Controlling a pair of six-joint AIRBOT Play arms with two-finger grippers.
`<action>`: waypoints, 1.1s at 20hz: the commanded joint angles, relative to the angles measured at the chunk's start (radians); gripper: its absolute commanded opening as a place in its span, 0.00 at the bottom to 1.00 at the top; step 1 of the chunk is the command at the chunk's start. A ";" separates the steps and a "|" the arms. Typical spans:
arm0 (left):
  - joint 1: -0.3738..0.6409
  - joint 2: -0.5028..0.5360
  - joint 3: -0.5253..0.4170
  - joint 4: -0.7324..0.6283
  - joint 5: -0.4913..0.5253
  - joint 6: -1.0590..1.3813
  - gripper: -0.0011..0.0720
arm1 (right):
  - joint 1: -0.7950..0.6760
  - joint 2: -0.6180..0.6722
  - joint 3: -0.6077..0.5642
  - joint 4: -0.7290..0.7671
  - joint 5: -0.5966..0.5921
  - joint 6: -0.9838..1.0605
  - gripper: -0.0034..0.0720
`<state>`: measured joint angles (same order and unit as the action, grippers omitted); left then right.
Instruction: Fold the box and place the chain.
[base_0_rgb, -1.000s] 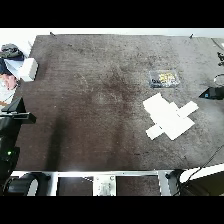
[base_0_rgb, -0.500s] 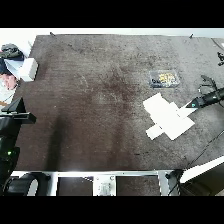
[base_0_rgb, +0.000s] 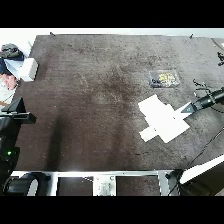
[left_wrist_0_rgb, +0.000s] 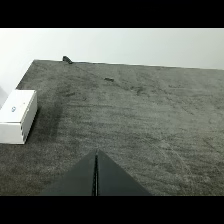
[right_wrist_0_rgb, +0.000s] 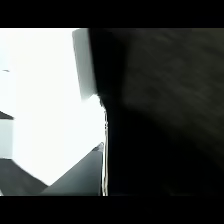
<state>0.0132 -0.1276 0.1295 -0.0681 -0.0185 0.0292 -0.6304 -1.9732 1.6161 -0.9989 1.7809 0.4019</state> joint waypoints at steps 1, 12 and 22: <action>0.000 0.000 -0.001 0.000 0.000 0.002 0.03 | 0.008 0.052 -0.076 0.185 0.026 0.005 0.06; 0.000 0.000 -0.001 0.000 0.001 0.002 0.03 | 0.460 0.512 -0.880 0.888 -0.721 0.014 0.06; 0.000 0.000 -0.001 0.000 0.000 0.002 0.03 | 0.764 0.474 -0.755 0.873 -1.211 0.000 0.06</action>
<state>0.0132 -0.1276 0.1291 -0.0681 -0.0181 0.0280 0.0971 -1.4780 0.8345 -0.1192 0.6556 0.4294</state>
